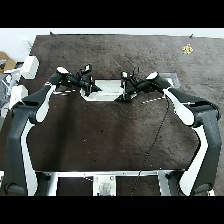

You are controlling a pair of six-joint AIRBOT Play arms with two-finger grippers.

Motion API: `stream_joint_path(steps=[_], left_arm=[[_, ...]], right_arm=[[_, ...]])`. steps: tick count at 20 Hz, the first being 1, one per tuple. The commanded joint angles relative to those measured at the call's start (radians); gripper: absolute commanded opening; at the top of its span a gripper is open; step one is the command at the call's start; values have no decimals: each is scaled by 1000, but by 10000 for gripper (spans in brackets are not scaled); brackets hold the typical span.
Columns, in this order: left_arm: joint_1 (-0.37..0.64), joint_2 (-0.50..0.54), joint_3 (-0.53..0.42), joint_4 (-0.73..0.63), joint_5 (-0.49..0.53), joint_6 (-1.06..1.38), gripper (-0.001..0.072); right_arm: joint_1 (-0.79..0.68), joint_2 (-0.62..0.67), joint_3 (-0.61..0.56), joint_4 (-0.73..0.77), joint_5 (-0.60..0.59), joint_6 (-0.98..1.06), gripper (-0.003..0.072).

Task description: Fold the box and place the chain.

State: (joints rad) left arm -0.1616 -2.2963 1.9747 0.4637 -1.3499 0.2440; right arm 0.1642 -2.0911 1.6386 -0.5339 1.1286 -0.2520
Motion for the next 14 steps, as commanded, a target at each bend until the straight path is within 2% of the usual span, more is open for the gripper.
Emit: stream_joint_path(steps=[1, 2, 3, 4, 11, 12, 14], left_arm=[[0, -1, 0, 0, 0, 0, 11], [0, -1, 0, 0, 0, 0, 11], [0, -1, 0, 0, 0, 0, 11], [0, -1, 0, 0, 0, 0, 11], [0, -1, 0, 0, 0, 0, 11], [0, -1, 0, 0, 0, 0, 11], [0, -1, 0, 0, 0, 0, 11]], right_arm=[[1, -2, 1, -5, 0, -6, 629], [1, -2, 1, -5, 0, -7, 628], [1, -2, 1, -5, 1, -10, 570], [1, -2, 1, -5, 1, -18, 561], [1, -2, 1, -23, 0, -21, 558], [1, -2, 0, -23, 0, -21, 459], [1, -2, 1, -23, -8, -21, 439]])
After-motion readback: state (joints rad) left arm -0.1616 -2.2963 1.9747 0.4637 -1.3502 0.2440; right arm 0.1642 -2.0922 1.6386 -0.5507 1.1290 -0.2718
